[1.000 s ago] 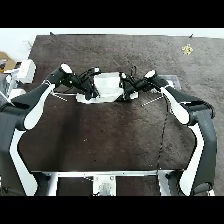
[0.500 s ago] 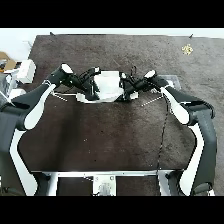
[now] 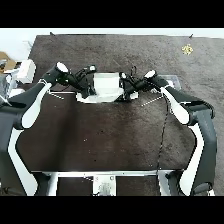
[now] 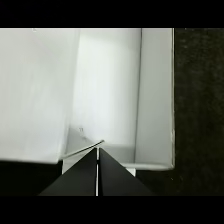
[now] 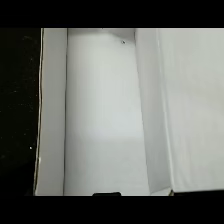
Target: Fold the box and place the chain.
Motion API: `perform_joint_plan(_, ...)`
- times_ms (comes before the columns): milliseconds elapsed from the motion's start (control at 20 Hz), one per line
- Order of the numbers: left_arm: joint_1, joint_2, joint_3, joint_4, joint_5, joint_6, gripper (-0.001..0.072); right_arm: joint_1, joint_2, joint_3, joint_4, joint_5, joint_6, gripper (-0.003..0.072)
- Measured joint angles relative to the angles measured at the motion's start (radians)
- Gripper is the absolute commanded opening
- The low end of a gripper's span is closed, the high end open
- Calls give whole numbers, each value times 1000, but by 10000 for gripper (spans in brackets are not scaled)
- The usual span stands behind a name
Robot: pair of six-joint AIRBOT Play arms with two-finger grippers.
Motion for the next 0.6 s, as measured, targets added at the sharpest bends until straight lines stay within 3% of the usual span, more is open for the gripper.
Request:
perform_joint_plan(300, 90, 76, 63, 1, -135, -281, 8, 0, 0, 0, 0, 0, 0, 450)
perform_joint_plan(600, 209, 195, 68, 87, -130, -743, 9, 0, 0, 0, 0, 0, 0, 449)
